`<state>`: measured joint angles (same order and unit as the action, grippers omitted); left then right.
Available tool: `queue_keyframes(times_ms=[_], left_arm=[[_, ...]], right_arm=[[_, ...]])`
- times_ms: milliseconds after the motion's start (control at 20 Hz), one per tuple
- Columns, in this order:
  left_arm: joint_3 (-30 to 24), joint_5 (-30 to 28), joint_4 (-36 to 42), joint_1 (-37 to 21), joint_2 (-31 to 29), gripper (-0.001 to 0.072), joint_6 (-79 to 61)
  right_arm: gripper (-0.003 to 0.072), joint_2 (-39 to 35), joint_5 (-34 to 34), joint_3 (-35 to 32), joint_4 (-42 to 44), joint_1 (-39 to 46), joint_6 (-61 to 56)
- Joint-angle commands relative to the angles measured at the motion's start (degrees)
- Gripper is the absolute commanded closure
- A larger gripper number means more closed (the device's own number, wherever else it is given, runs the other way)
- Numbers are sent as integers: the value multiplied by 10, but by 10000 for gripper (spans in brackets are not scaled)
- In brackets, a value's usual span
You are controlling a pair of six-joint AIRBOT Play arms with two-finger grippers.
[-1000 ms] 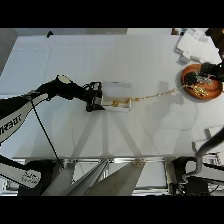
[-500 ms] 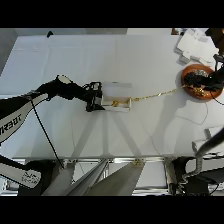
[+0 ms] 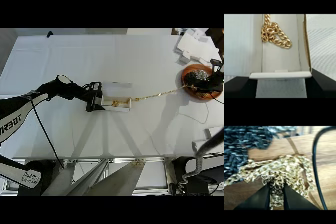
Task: Fold the box and place the chain.
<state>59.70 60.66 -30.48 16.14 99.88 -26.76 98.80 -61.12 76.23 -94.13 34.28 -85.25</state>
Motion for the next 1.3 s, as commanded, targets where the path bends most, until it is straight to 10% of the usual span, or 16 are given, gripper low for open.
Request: queue_keyframes(times_ms=[0, 650, 1250], left_arm=[[0, 0, 0, 0, 0, 432, 0], [0, 0, 0, 0, 0, 432, 0], [0, 0, 0, 0, 0, 432, 0]], right_arm=[[676, -3, -10, 0, -5, 0, 3], [679, -212, -89, 0, 41, -113, 76], [679, -226, -135, 0, 137, -433, 103]])
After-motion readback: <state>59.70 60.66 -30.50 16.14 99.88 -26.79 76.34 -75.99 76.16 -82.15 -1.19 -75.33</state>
